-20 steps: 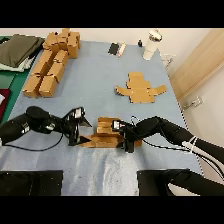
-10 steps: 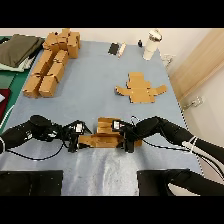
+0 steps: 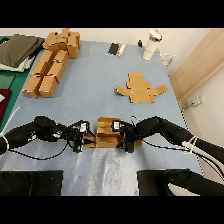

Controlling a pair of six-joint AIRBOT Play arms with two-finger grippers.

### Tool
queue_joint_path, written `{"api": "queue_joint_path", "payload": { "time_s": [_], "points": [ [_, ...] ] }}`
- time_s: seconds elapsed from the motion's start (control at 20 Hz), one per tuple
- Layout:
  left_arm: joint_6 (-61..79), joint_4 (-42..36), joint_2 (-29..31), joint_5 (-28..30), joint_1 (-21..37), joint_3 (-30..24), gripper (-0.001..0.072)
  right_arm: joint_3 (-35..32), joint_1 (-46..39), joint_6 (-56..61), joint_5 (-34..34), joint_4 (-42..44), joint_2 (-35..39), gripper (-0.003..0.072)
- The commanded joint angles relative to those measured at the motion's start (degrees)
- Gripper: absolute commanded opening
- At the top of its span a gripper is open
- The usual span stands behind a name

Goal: Fold the box.

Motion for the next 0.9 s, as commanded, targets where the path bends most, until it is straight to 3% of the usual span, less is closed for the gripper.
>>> {"api": "queue_joint_path", "payload": {
  "time_s": [0.0, 0.65, 0.8, 0.85],
  "points": [
    [-0.59, -0.63, -0.2, 1.14, -0.35, 0.22, 0.0104, 0.04, -0.04, 0.0, -0.02, -0.31, 0.02, 0.0439],
    [-0.7, -3.54, -0.9, 0.35, -2.75, 0.76, 0.0107, 0.04, -0.04, 0.0, -0.02, -0.33, 0.02, 0.0439],
    [-0.83, -3.61, -0.9, 0.39, -3.26, 0.74, 0.0136, 0.04, -0.04, 0.0, -0.02, -0.33, 0.02, 0.0439],
    [-0.83, -3.56, -0.9, 0.39, -3.26, 0.74, 0.0288, 0.04, -0.04, 0.0, -0.02, -0.33, 0.02, 0.0439]
  ]
}}
